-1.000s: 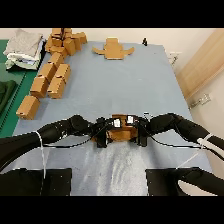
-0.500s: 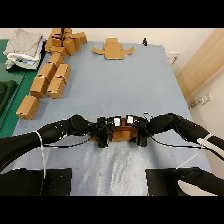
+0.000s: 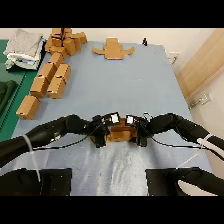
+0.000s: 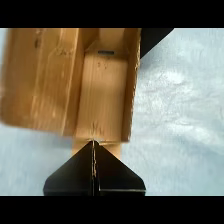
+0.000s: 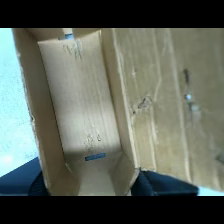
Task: Fold the box.
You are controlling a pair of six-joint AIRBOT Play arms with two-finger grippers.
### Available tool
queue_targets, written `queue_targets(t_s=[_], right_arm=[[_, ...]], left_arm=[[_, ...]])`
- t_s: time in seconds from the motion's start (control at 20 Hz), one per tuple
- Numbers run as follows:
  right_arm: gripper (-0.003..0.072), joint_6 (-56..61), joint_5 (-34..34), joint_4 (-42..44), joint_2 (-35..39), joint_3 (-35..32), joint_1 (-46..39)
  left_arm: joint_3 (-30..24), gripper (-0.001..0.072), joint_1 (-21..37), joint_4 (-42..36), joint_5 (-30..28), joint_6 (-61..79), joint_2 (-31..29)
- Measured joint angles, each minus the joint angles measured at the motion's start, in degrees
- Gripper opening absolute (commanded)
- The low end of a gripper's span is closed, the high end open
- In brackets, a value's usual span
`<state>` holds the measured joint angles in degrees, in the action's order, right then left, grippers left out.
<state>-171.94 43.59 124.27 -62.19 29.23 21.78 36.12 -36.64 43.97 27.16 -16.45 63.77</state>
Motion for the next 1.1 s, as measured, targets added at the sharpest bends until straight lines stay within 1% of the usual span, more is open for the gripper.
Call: queue_targets(t_s=[0.1, 0.2, 0.3, 0.4, 0.5, 0.6, 0.7, 0.9, 1.1], right_arm=[[0.0600, 0.00, 0.00, -0.02, 0.00, 0.00, 0.00], [0.0600, 0.00, 0.00, -0.02, 0.00, 0.00, 0.00], [0.0600, 0.00, 0.00, -0.02, 0.00, 0.00, 0.00], [0.0599, 0.00, 0.00, -0.02, 0.00, 0.00, 0.00], [0.0600, 0.00, 0.00, -0.02, 0.00, 0.00, 0.00], [0.0600, 0.00, 0.00, -0.02, 0.00, 0.00, 0.00], [0.0599, 0.00, 0.00, -0.02, 0.00, 0.00, 0.00], [0.0600, 0.00, 0.00, -0.02, 0.00, 0.00, 0.00], [0.0599, 0.00, 0.00, -0.02, 0.00, 0.00, 0.00]], left_arm=[[-0.02, 0.0011, 0.66, 11.41, 4.63, -14.36, -4.83], [-0.07, 0.0012, 2.80, 21.86, 10.19, -31.41, -9.51], [-0.63, 0.0012, 6.32, 28.61, 15.76, -48.37, -12.87], [-2.16, 0.0011, 9.84, 31.50, 19.93, -60.87, -14.51], [-4.39, 0.0012, 11.91, 30.56, 21.31, -68.13, -14.69], [-6.54, 0.0012, 12.63, 27.12, 20.24, -71.95, -13.46], [-7.82, 0.0011, 12.48, 22.27, 17.44, -73.05, -11.37], [-8.81, 0.0012, 10.38, 12.48, 10.95, -71.73, -6.25], [-7.72, 0.0011, 8.31, 6.60, 6.32, -69.77, -3.04]])
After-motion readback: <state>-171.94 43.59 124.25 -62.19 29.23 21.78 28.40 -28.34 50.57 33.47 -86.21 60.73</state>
